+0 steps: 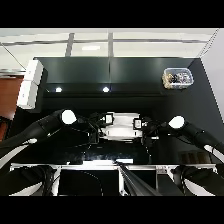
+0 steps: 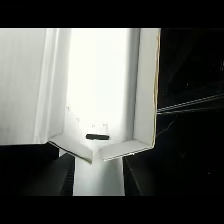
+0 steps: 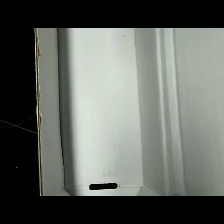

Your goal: Fold the box and place the chain.

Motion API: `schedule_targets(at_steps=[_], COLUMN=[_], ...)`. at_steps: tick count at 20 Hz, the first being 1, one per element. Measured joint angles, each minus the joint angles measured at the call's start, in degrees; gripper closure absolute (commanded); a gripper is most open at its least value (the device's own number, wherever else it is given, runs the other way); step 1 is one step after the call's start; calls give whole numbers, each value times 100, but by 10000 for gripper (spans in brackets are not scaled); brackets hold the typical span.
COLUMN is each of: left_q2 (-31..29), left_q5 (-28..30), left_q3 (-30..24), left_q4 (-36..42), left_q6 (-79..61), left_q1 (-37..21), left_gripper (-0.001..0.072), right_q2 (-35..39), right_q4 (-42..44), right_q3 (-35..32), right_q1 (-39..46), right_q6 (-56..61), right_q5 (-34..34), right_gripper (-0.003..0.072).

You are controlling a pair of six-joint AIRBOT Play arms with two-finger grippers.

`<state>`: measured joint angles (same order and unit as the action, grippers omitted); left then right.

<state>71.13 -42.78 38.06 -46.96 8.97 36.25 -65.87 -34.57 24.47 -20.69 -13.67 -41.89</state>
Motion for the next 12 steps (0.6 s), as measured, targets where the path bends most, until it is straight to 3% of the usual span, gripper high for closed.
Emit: schedule_targets(at_steps=[4,5,12], left_q2=[13,17,129], left_q5=[17,20,195], left_q3=[-2,-2,-2], left_q4=[74,107,767], left_q6=[-22,-20,-20], left_q1=[13,15,35], left_gripper=[396,463,469], right_q2=[0,0,0], right_q4=[0,2,2], right_q3=[0,0,0], right_q1=[0,0,0], right_q6=[0,0,2], right_q5=[0,0,0], right_gripper=[221,221,221])
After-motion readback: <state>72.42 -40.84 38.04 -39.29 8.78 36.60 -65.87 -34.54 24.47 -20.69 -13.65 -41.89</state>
